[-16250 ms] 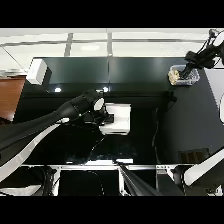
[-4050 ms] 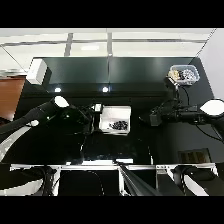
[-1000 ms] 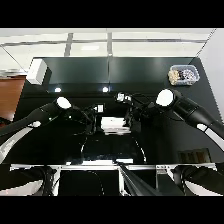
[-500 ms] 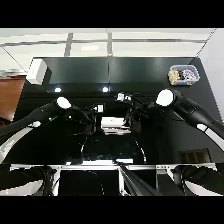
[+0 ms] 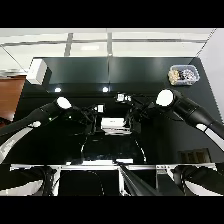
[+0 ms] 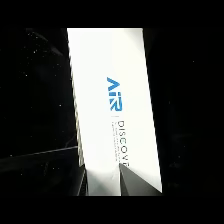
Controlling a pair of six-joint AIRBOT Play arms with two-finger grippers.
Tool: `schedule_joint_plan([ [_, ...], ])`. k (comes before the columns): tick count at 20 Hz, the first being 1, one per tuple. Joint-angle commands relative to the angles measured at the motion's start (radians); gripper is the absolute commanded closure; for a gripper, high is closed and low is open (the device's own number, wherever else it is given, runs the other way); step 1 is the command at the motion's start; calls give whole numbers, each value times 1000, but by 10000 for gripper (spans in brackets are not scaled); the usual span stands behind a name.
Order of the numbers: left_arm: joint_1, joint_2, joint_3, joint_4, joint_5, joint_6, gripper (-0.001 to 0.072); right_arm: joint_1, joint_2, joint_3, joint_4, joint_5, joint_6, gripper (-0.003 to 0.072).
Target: Fold the box and place the chain.
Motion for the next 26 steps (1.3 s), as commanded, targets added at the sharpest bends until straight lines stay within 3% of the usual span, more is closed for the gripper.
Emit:
schedule_joint_plan([
  [1,0,0,0,0,3,-1,247,1,0,-1,-2,2,0,472],
  [13,0,0,0,0,3,-1,247,1,0,-1,-1,2,0,470],
  [14,0,0,0,0,3,-1,247,1,0,-1,-1,2,0,381],
  [15,0,0,0,0,3,-1,247,1,0,-1,-1,1,1,359],
  [26,0,0,0,0,3,-1,247,1,-1,-5,-1,22,39,378],
])
